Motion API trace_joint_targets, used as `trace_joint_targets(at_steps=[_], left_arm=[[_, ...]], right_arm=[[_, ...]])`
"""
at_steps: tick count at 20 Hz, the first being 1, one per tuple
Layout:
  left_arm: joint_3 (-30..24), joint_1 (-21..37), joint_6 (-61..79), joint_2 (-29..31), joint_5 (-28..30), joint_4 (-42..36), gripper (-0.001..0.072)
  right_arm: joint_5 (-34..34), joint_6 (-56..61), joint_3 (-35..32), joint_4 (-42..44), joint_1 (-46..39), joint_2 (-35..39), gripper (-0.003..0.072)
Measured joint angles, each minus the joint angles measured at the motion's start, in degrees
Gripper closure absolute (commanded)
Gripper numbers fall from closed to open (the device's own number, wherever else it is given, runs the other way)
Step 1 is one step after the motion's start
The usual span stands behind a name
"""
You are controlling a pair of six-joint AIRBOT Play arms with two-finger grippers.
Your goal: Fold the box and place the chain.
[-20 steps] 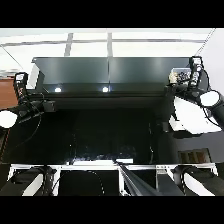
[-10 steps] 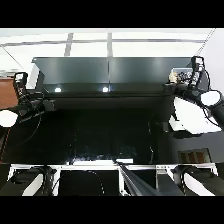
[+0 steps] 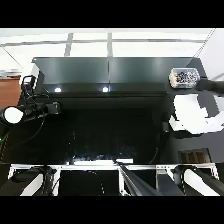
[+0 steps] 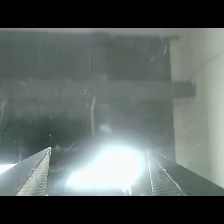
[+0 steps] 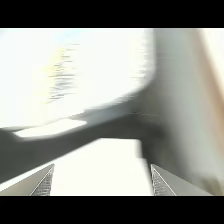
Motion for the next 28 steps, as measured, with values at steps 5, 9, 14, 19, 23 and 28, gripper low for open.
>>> trace_joint_targets(at_steps=[5,9,14,19,23,28], left_arm=[[0.0,0.0,0.0,-0.2,-0.9,0.6,-0.0004],[0.0,0.0,0.0,-0.3,-1.2,0.8,-0.0004],[0.0,0.0,0.0,-0.3,-1.7,0.9,-0.0003],[0.0,0.0,0.0,-0.3,-1.8,0.9,-0.0002],[0.0,0.0,0.0,-0.3,-1.8,0.7,-0.0003],[0.0,0.0,0.0,-0.3,-1.9,0.7,-0.0002]], right_arm=[[9.5,0.9,8.6,-5.2,-18.6,-9.2,-0.0020],[23.3,-8.0,18.0,-1.0,-23.0,-20.6,-0.0019],[31.3,-20.6,21.8,1.1,-21.9,-26.8,-0.0018],[35.2,-27.2,22.6,1.2,-21.0,-28.3,0.0342],[36.2,-28.8,22.7,1.4,-20.7,-28.7,0.0459],[39.4,-28.9,22.3,1.5,-20.3,-29.1,0.0672]])
